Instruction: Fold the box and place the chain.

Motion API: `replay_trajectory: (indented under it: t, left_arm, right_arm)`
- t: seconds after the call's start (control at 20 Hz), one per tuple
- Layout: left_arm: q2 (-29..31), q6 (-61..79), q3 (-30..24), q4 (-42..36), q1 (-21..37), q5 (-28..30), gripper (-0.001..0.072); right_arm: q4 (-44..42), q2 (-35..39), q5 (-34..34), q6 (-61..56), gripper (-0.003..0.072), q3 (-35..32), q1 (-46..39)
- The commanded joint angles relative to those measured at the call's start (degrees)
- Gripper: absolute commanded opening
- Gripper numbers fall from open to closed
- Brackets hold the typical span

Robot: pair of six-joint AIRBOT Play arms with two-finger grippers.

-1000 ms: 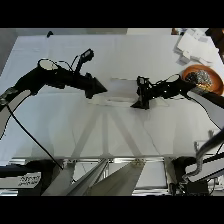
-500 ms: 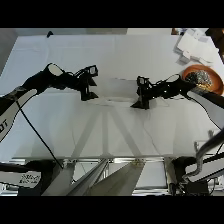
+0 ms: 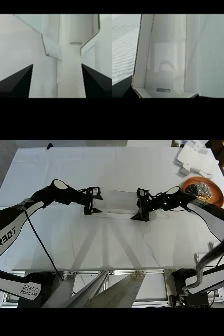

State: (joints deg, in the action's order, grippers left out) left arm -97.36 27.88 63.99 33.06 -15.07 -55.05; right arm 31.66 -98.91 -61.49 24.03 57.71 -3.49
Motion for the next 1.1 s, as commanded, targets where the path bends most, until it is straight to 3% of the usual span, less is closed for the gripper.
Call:
replay_trajectory:
  t: [0.0, 0.25, 0.3, 0.35, 0.4, 0.8, 0.85, 0.95, 1.05]
  left_arm:
    - [-0.35, 4.04, 0.02, -2.95, -0.09, -5.77, 0.064]
    - [-0.87, 2.69, 0.02, -2.45, -0.37, -9.44, 0.0628]
    - [-0.96, 2.54, 0.0, -2.49, -0.57, -9.46, 0.057]
    - [-1.03, 2.56, 0.0, -2.47, -0.76, -9.4, 0.0448]
    - [-1.07, 2.56, 0.0, -2.71, -0.9, -9.14, 0.0419]
    - [-1.11, 2.58, 0.0, -4.17, -1.86, -4.87, 0.0415]
    - [-1.18, 2.58, 0.0, -5.2, -1.95, -4.22, 0.0388]
    - [-1.6, 3.15, 0.0, -6.05, -2.19, -3.34, 0.0264]
    - [-2.32, 3.19, 0.0, -6.14, -2.19, -3.45, 0.0264]
  right_arm:
    - [-0.02, -0.02, 0.0, 0.0, 0.0591, 0.0, 0.02]
    - [-0.02, -0.02, 0.0, 0.0, 0.0591, 0.0, 0.02]
    - [-0.02, -0.02, 0.0, 0.0, 0.0591, 0.0, 0.02]
    - [-0.02, -0.02, 0.0, 0.0, 0.0591, 0.0, 0.02]
    - [-0.02, -0.02, 0.0, 0.0, 0.0591, 0.0, 0.02]
    - [0.0, -0.02, -0.02, 0.0, 0.0591, 0.0, 0.02]
    - [-0.02, -0.02, -0.02, 0.0, 0.0591, 0.0, 0.02]
    - [-0.02, -0.02, 0.0, 0.0, 0.0591, 0.0, 0.02]
    - [-0.02, -0.02, 0.0, 0.0, 0.0591, 0.0, 0.02]
